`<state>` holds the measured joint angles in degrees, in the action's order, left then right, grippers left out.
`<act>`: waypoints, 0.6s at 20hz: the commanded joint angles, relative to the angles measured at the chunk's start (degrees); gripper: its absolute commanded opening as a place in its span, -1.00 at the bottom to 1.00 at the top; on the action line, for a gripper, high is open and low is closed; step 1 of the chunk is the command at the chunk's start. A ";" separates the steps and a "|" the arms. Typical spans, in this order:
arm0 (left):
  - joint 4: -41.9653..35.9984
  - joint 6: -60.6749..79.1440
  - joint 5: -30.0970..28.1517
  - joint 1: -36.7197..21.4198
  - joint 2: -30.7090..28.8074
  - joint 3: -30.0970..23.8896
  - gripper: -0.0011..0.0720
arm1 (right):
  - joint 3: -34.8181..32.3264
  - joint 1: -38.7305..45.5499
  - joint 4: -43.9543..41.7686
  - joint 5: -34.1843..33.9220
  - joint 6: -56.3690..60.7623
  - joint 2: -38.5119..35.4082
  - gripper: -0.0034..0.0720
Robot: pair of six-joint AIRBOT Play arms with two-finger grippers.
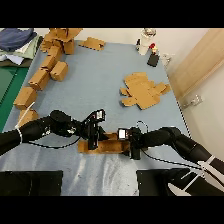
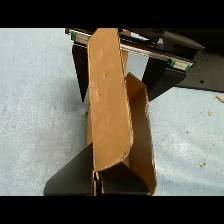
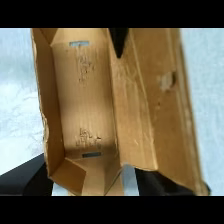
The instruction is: Fold the box.
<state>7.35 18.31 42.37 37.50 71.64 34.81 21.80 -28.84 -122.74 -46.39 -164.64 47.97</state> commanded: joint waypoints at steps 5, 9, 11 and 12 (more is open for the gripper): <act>-0.07 0.11 0.13 0.04 0.04 0.02 -0.94 | 0.02 3.89 -3.45 -3.91 -2.60 0.17 0.98; -0.07 0.11 0.13 0.04 0.04 0.02 -0.94 | 0.02 3.89 -3.50 -5.60 -2.69 0.15 0.81; -0.07 0.11 0.11 0.02 0.04 0.02 -0.94 | 0.02 3.89 -3.50 -5.66 -3.02 0.15 0.81; -0.07 0.11 0.13 0.02 0.04 0.02 -0.94 | 0.02 3.89 -3.52 -5.86 -2.99 0.09 0.81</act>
